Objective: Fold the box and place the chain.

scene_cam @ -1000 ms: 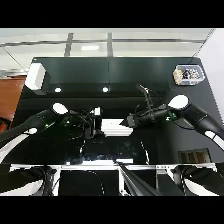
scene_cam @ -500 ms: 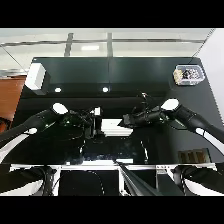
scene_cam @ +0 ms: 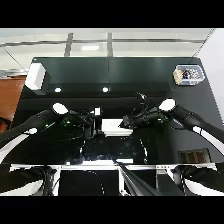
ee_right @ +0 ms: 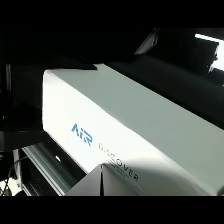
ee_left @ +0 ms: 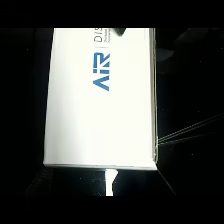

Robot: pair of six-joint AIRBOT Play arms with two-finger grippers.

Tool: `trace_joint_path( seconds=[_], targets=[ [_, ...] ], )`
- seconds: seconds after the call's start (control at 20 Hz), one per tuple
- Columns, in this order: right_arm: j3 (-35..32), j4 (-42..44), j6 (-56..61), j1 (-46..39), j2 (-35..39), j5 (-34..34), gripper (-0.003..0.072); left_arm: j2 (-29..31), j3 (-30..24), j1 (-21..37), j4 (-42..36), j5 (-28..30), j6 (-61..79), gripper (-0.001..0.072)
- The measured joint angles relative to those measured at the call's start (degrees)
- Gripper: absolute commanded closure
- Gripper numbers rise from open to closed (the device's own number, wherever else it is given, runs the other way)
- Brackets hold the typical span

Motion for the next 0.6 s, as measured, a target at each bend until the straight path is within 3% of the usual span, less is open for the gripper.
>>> trace_joint_path(
  seconds=[0.2, 0.4, 0.5, 0.6],
  targets=[
    [3.3, -3.6, -4.4, -1.8, 1.9, 3.5, 0.0676, 0.0, 0.0, 0.0, -0.3, -0.2, -0.2, 0.0315],
    [9.4, -9.7, -7.1, -7.9, 8.6, 14.4, 0.0673, 0.1, 0.1, 0.1, -0.4, -0.3, -0.2, 0.0289],
    [11.0, -15.9, -6.0, -11.8, 13.1, 18.0, 0.0672, 0.9, 0.4, 0.1, -0.2, -0.3, -0.2, -0.0006],
    [11.8, -21.7, -4.4, -15.6, 17.4, 20.9, 0.0672, 2.9, 0.8, 0.1, 1.2, -0.3, -0.7, -0.0006]
  ],
)
